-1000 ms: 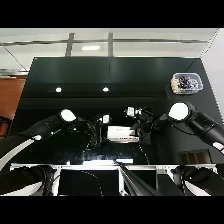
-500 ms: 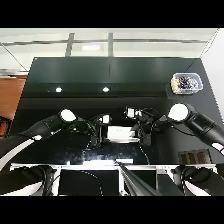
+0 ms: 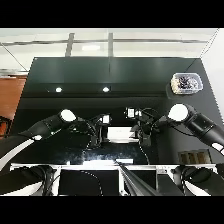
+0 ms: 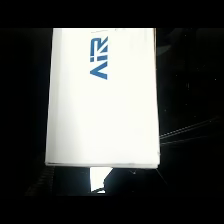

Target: Fold the box and place the chain.

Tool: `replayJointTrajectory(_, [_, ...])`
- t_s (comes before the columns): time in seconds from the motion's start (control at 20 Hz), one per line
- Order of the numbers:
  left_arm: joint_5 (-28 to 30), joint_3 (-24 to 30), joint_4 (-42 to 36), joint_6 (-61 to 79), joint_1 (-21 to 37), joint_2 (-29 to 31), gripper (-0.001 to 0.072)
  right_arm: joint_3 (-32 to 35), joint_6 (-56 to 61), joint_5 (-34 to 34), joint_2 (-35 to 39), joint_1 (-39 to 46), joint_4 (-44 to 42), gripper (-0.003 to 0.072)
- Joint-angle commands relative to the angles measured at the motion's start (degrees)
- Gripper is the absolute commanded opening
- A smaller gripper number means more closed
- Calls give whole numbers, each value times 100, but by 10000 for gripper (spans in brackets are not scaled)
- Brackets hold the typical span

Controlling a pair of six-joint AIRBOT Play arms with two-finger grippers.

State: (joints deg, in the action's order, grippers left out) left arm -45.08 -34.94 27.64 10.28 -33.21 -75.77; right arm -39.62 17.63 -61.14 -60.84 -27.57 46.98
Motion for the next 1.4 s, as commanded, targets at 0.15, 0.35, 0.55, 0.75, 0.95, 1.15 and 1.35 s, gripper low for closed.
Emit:
replayJointTrajectory(0.15, [7,-7,-2,-4,0,-4,344,17,66,-11,-4,-7,4,280])
replayJointTrajectory(0.35, [7,-7,-2,-4,0,-4,344,20,63,-11,-4,-7,13,279])
replayJointTrajectory(0.55, [7,-7,-2,-4,0,-4,343,181,61,7,-4,-7,22,279])
replayJointTrajectory(0.75, [7,-7,-2,-4,0,-4,343,249,63,66,-2,-4,-35,277])
replayJointTrajectory(0.95, [7,-7,-2,-4,0,-4,343,214,520,52,144,24,-48,277])
replayJointTrajectory(1.15, [7,-7,-2,-4,0,-4,344,-111,2004,-581,428,428,-50,206])
replayJointTrajectory(1.35, [7,-7,-2,-7,0,-4,343,116,4155,-737,455,903,-332,1])
